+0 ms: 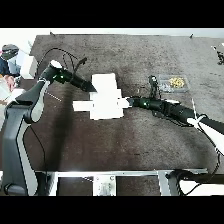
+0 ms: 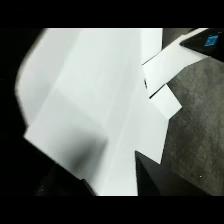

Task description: Fold the box and place the chain.

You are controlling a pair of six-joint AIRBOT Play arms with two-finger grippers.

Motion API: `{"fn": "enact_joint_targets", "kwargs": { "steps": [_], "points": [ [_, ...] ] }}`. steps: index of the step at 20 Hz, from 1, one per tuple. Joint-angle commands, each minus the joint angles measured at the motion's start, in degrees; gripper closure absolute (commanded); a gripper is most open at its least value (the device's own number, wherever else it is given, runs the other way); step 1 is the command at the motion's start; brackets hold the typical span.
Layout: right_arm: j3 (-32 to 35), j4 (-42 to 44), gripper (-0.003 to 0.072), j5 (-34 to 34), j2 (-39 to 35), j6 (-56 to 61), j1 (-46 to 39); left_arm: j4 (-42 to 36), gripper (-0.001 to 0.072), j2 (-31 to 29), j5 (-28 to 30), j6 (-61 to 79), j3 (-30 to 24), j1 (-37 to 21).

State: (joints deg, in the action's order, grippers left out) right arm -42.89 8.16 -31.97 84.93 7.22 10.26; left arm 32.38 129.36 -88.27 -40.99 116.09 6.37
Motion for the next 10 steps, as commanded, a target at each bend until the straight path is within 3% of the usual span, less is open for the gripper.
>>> {"fn": "enact_joint_targets", "kwargs": {
  "steps": [1, 5, 6, 10],
  "points": [
    [-0.1, 0.0, 0.0676, 0.0, 0.0, 0.0, 0.0, -3.7, 0.0247, 0.7, -2.1, 1.6, 0.1, 0.0],
    [-0.1, 0.0, 0.0676, 0.0, 0.0, -0.2, 0.0, -3.7, 0.0252, 0.7, -4.4, 2.1, 0.1, 0.0],
    [-0.1, 0.0, 0.0676, 0.0, 0.0, -0.2, 0.0, -3.7, 0.0388, 0.7, -4.3, 2.2, 0.1, 0.0],
    [-0.1, 0.0, 0.0676, 0.0, 0.0, -0.2, 0.0, -3.0, 0.0408, 0.9, -4.8, 2.5, 0.1, 0.5]
  ]
}}
